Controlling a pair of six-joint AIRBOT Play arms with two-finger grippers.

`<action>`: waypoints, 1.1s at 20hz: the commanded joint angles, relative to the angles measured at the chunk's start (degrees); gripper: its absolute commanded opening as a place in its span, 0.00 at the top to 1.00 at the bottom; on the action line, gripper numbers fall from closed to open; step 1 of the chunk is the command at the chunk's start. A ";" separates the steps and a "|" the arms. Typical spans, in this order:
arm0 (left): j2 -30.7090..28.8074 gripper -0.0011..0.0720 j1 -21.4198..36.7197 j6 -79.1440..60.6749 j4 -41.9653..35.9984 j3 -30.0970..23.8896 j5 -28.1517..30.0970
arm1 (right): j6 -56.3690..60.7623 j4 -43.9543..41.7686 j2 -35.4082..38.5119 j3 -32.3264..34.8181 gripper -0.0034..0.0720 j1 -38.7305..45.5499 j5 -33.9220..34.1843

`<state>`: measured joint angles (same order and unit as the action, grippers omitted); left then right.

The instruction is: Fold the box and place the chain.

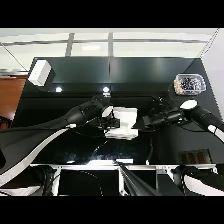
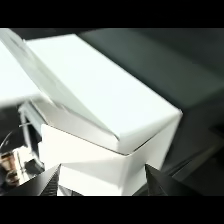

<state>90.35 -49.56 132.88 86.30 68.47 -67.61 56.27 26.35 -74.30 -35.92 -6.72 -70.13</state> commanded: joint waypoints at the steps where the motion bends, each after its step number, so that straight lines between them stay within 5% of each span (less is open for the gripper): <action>1: 0.02 0.95 0.04 0.00 0.02 0.00 0.02 | 9.81 5.75 0.02 -4.04 0.25 -6.21 4.42; 9: 0.02 0.95 0.04 0.00 0.02 0.00 0.02 | 38.53 36.13 0.00 -14.03 0.26 -20.15 8.24; 10: 0.02 0.95 0.04 0.02 0.02 0.00 0.02 | 40.48 37.53 0.00 -14.25 0.39 -21.24 8.55; 13: 0.02 0.95 0.04 0.02 0.02 0.00 0.04 | 46.07 39.56 0.00 -14.32 0.41 -23.54 8.92; 14: 0.02 0.95 0.04 0.00 0.02 0.00 0.04 | 48.35 41.31 0.00 -14.43 0.49 -24.41 9.11; 21: 0.02 0.95 0.04 0.02 0.02 0.00 0.02 | 61.88 49.53 0.00 -14.91 0.49 -28.61 9.35; 22: 0.02 0.95 0.04 0.02 0.02 0.00 0.02 | 62.45 49.77 -0.02 -14.93 0.56 -29.22 9.35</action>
<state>90.35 -49.56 132.88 86.30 68.47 -67.51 113.82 73.71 -74.35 -50.70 -34.48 -60.90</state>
